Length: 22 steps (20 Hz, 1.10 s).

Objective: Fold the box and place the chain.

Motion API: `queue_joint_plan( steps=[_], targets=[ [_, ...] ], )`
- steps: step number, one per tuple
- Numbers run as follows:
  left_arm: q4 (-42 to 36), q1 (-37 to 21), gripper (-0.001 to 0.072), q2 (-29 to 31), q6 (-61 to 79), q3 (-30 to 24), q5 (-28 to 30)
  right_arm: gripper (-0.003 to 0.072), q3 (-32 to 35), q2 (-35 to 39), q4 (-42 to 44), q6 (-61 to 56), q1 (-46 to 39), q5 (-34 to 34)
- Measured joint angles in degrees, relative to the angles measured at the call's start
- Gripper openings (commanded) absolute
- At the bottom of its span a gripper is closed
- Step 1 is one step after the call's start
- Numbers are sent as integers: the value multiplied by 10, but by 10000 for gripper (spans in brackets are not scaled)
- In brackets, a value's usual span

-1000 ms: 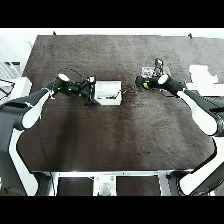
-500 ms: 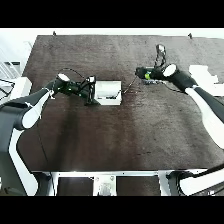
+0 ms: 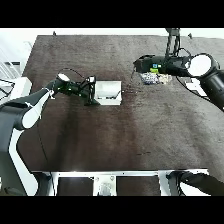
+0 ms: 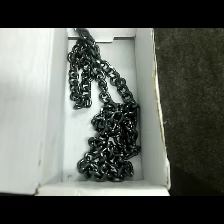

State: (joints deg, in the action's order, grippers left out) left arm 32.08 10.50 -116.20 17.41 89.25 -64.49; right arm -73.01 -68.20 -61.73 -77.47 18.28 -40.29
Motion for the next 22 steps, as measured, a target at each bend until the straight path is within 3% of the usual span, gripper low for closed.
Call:
queue_joint_plan(
  steps=[6,13,22],
  targets=[
    [0,0,462,0,0,0,0,16,12,18,-2,-17,80,0],
    [0,0,463,0,0,0,0,16,41,15,-1,-43,119,32],
    [0,0,462,0,-2,0,-1,16,49,-50,9,-49,143,79]
  ],
)
